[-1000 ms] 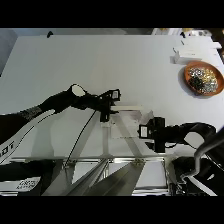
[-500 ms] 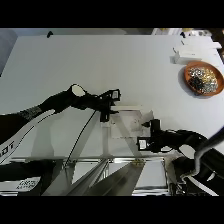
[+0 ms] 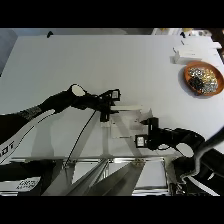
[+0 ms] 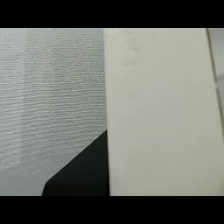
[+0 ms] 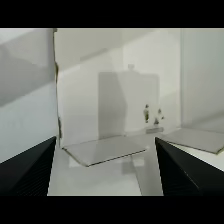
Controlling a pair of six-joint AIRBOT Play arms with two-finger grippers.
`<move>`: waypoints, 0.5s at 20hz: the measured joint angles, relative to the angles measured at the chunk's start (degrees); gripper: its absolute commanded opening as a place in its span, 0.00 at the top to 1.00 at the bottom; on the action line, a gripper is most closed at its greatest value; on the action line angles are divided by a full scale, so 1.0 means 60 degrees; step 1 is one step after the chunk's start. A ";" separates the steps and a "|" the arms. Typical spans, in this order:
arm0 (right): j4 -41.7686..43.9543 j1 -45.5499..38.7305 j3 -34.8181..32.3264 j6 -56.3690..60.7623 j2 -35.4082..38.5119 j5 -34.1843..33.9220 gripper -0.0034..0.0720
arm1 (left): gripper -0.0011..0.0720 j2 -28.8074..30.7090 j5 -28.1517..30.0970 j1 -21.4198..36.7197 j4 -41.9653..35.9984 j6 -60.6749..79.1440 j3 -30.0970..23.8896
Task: Fold the box and place the chain.
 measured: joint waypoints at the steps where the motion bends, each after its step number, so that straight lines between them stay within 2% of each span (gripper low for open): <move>1: 0.0018 -0.0036 0.0098 -0.0004 -0.0007 -0.0007 0.04 | 0.98 0.0000 0.0007 0.0000 0.0000 0.0000 0.0000; 10: 0.0095 -0.1158 0.1126 -0.0011 -0.0288 0.0204 0.04 | 0.98 0.0000 -0.0004 0.0000 0.0000 0.0000 0.0000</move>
